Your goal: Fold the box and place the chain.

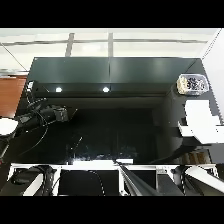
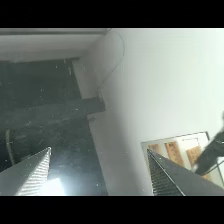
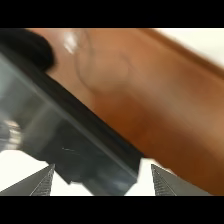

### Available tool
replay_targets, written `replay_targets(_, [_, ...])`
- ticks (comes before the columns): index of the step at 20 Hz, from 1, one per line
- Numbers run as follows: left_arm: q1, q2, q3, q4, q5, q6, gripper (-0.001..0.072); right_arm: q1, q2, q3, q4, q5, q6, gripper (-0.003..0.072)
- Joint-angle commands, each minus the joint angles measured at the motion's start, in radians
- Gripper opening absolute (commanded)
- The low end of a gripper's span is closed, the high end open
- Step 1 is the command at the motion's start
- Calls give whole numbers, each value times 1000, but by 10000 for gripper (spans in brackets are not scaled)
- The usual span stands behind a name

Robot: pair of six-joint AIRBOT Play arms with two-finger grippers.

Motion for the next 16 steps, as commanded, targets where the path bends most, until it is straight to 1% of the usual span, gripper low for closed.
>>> replay_targets(1, [-5, -2, 0, -3, -6, 3, 708, -95, -219, 209, -91, 278, -21, 712])
replay_targets(3, [-5, -2, 0, -3, -7, 3, 709, -91, -360, 354, -91, 441, -105, 712])
replay_targets(4, [-5, -2, 0, -3, -8, 3, 709, -82, -417, 412, -93, 517, -170, 712])
replay_targets(5, [-5, -2, 0, -3, -8, 2, 708, -69, -453, 446, -113, 566, -229, 712])
replay_targets(7, [-5, -2, 0, -3, -6, -13, 709, -38, -476, 455, -173, 572, -338, 711])
replay_targets(8, [-5, -2, 0, -3, -6, -13, 709, -30, -476, 455, -186, 571, -380, 683])
replay_targets(9, [-5, -2, 0, -3, -6, -13, 708, -26, -476, 455, -187, 575, -405, 514])
replay_targets(10, [-5, -2, 0, -3, -5, -13, 708, -26, -476, 455, -188, 578, -415, 476])
replay_targets(14, [-5, -2, 0, -2, 7, -12, 708, -24, -476, 442, -199, 626, -402, 473])
replay_targets(15, [-5, -2, 0, -1, 7, -12, 708, -24, -476, 435, -198, 636, -386, 382])
replay_targets(16, [-5, -2, 0, -1, 6, -12, 707, -24, -476, 434, -192, 644, -378, 171])
